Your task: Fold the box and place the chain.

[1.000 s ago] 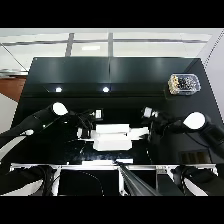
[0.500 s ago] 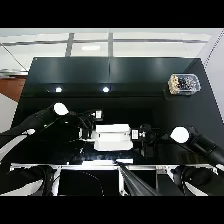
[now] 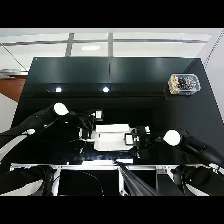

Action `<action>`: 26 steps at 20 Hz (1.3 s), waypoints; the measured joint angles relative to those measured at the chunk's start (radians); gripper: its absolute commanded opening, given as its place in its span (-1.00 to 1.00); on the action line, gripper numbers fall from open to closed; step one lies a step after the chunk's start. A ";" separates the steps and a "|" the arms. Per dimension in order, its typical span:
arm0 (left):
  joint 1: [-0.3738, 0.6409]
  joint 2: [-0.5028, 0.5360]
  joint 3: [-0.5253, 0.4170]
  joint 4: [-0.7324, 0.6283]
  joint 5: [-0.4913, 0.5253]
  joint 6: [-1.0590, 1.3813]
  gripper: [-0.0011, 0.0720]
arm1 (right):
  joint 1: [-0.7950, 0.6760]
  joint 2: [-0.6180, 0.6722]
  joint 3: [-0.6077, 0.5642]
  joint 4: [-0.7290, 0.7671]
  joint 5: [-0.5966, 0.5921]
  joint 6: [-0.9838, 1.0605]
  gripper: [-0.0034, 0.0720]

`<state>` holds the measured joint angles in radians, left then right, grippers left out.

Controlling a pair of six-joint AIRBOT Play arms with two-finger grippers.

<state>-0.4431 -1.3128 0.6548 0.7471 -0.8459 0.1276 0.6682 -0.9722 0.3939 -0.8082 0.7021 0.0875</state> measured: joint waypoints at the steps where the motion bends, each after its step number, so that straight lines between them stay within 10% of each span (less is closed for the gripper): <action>1: 0.000 0.000 0.000 0.000 0.000 0.000 -0.89 | 0.013 -0.004 0.000 0.019 -0.024 -0.003 0.96; 26: 0.000 0.005 0.006 0.004 -0.003 0.000 -0.89 | -0.119 0.038 0.063 0.069 -0.113 0.083 0.96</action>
<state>-0.4435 -1.3079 0.6609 0.7513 -0.8486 0.1272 0.5488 -0.9344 0.4564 -0.7395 0.5892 0.1703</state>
